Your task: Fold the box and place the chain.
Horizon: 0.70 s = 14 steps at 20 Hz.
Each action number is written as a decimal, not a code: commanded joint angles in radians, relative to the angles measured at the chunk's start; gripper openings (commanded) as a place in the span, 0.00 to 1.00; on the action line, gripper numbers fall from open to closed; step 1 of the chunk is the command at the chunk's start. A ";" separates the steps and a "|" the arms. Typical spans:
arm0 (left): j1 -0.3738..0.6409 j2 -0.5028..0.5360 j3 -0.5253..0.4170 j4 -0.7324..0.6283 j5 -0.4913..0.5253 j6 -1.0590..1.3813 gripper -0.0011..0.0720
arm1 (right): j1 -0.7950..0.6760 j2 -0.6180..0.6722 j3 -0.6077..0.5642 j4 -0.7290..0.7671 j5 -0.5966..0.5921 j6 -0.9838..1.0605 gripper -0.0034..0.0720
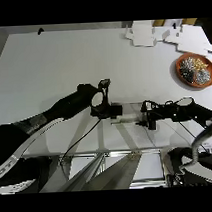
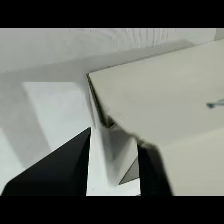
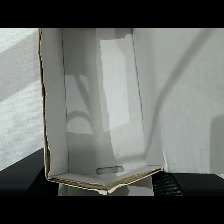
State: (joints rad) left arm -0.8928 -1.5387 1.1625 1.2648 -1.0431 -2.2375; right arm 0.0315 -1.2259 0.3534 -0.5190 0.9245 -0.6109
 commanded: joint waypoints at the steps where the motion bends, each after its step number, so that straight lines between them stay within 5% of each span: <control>1: -0.028 -0.072 0.093 0.071 -0.069 -0.136 0.44 | 0.000 0.000 0.000 0.000 0.000 0.000 0.57; 3: -0.040 -0.110 0.133 0.113 -0.111 -0.173 0.36 | 0.000 0.000 0.000 0.000 0.000 0.000 0.57; 11: -0.063 -0.146 0.137 0.143 -0.142 -0.285 0.35 | 0.000 0.000 0.000 0.000 0.000 0.000 0.57; 14: -0.069 -0.146 0.137 0.163 -0.140 -0.285 0.19 | 0.000 0.000 0.000 0.000 0.000 0.000 0.57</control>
State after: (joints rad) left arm -0.9562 -1.6802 1.2968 1.4059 -1.1755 -2.5027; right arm 0.0315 -1.2259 0.3534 -0.5194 0.9245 -0.6113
